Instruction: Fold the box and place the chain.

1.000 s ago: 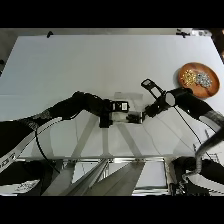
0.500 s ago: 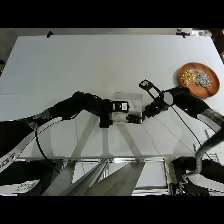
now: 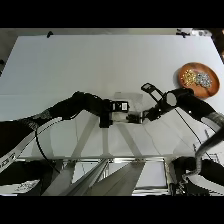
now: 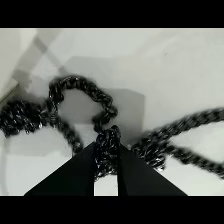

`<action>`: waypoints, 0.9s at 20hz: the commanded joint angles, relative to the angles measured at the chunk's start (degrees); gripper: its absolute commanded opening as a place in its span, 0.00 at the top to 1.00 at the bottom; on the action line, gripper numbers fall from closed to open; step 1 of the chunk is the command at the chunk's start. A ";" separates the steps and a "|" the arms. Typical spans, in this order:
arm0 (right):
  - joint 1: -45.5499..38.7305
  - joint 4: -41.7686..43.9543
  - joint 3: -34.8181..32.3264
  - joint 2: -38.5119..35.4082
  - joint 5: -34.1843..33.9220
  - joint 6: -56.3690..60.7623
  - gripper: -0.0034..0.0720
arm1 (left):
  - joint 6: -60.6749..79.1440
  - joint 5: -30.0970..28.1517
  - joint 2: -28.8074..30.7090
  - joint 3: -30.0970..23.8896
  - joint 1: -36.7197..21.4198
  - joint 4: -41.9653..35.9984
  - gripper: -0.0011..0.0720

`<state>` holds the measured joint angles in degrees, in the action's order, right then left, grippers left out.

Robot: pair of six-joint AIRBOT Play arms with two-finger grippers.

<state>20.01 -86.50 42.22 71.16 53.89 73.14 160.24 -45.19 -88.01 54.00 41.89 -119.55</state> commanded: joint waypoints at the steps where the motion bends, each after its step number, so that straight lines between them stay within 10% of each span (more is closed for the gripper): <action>1: 0.04 1.20 0.11 -4.96 1.81 0.55 0.94 | 0.02 -0.02 -0.04 0.04 0.00 0.02 0.50; 18: 14.14 9.84 10.54 -29.62 -2.97 5.05 0.94 | 0.02 -0.02 -0.04 0.04 0.00 0.00 0.50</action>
<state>31.31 -77.89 49.80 42.68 52.05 77.43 160.24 -45.21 -88.01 54.00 41.89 -119.55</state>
